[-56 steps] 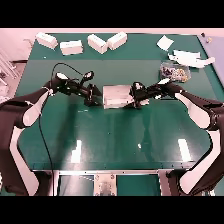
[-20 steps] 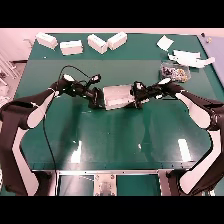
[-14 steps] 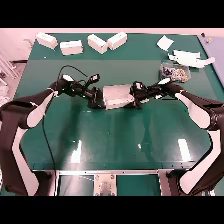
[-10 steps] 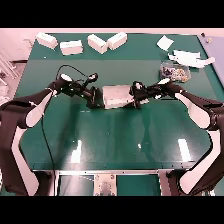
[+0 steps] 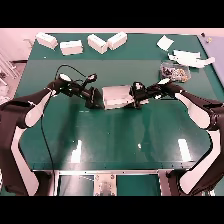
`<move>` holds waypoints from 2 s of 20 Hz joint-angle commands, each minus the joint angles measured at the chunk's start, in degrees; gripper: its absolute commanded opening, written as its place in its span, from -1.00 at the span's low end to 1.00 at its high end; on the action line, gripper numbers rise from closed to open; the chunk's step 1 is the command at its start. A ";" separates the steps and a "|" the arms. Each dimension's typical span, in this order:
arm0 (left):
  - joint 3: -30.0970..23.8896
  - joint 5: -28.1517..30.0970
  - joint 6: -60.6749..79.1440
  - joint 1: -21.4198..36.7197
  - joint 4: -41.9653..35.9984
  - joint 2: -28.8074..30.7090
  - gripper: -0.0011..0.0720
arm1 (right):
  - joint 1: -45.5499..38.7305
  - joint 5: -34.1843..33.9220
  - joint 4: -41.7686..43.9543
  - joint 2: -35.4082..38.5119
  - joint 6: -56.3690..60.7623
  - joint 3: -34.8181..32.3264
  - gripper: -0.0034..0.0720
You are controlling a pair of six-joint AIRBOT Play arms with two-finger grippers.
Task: Fold the box and place the chain.
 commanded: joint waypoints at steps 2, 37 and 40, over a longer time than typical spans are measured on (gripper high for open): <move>-0.02 -0.28 -1.25 -0.35 -0.46 0.02 0.99 | -0.04 -0.07 0.00 0.02 0.02 0.02 0.62; -0.02 4.85 1.84 -2.80 -3.89 -0.09 0.99 | -0.04 -0.07 0.00 0.02 0.02 0.02 0.62; -0.02 4.61 1.86 -2.80 -4.94 -0.11 0.99 | -0.04 -0.07 0.00 0.02 0.02 0.02 0.62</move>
